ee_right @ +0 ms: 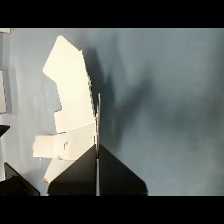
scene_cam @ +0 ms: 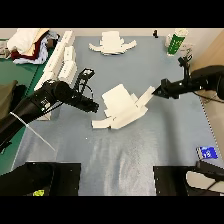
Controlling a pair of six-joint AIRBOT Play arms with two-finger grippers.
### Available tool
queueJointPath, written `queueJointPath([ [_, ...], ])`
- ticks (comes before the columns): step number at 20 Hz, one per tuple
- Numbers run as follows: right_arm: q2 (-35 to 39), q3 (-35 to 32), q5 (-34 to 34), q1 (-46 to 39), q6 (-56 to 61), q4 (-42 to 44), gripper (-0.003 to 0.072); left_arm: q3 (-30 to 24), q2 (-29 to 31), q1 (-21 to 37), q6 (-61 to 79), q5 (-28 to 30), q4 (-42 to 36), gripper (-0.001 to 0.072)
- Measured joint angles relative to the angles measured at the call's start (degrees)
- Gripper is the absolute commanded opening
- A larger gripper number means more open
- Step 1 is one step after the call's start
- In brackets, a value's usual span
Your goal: Fold the box.
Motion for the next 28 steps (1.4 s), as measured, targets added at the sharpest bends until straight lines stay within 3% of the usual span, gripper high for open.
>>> queueJointPath([
  [5,13.0,-15.32,5.05,1.57,4.9,-3.43,0.0002,0.0,0.0,0.0,0.02,0.0,0.0,0.0014],
  [6,14.19,-17.14,5.55,1.7,5.6,-3.96,0.0044,0.0,0.0,0.0,0.0,-0.02,0.02,0.0014],
  [8,15.76,-19.61,6.1,1.84,7.04,-4.9,0.0283,0.0,0.0,0.0,0.0,0.0,0.02,0.0013],
  [10,16.44,-20.63,6.51,1.75,7.93,-5.9,0.0314,0.0,0.0,0.0,0.02,0.0,0.02,0.0013],
  [14,14.49,-18.73,5.46,0.37,8.39,-8.66,0.0313,0.0,0.0,0.0,0.02,-0.02,0.0,0.0013],
  [21,2.69,-9.44,-4.61,-1.38,-0.35,-10.08,0.0315,0.0,0.0,0.0,0.0,-0.02,0.02,0.0014],
  [23,0.09,-8.28,-6.27,-1.51,-2.82,-9.4,0.0442,0.0,0.0,0.0,0.0,0.0,0.02,0.0013],
  [28,-3.13,-7.23,-8.28,-1.53,-6.93,-7.19,0.0442,0.0,0.0,0.0,0.0,0.0,0.02,0.0014],
])
